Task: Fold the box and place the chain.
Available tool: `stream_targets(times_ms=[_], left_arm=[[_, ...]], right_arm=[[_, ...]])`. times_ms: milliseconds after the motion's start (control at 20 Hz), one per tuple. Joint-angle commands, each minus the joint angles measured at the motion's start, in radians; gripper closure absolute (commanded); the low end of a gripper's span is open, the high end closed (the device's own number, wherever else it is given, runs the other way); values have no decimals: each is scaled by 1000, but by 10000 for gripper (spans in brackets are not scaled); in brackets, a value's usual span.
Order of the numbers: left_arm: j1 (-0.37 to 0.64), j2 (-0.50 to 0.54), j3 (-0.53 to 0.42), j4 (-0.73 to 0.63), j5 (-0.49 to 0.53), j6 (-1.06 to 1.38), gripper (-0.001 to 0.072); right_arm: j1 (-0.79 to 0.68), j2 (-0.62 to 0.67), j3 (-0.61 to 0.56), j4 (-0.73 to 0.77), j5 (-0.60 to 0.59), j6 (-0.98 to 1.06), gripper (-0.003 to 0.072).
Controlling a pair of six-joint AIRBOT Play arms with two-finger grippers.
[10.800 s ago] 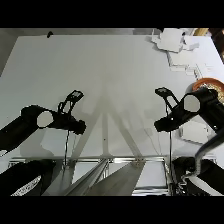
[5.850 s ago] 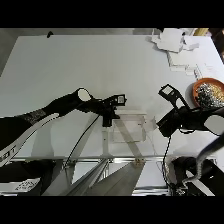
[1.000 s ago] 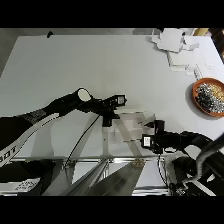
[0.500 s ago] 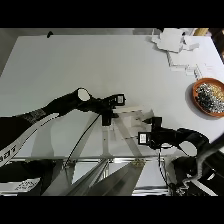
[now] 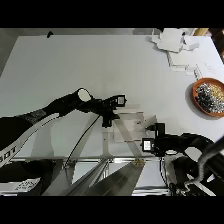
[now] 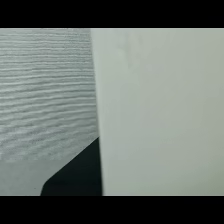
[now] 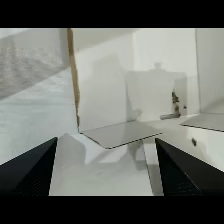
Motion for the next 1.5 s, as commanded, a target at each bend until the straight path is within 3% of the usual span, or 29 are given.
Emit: stream_targets(times_ms=[0,300,700,1050,1450], left_arm=[[1,1,0,1,5,0,680],[1,1,0,1,5,0,680],[1,0,0,1,5,0,680],[1,0,0,1,5,0,680],[1,1,0,1,5,0,680]], right_arm=[[1,-16,-11,3,-35,4,31],[1,-71,-5,40,-161,3,15],[-1,-71,45,50,-169,-5,15],[-249,-265,191,250,-52,-250,17],[-348,-369,228,421,45,-502,16]])
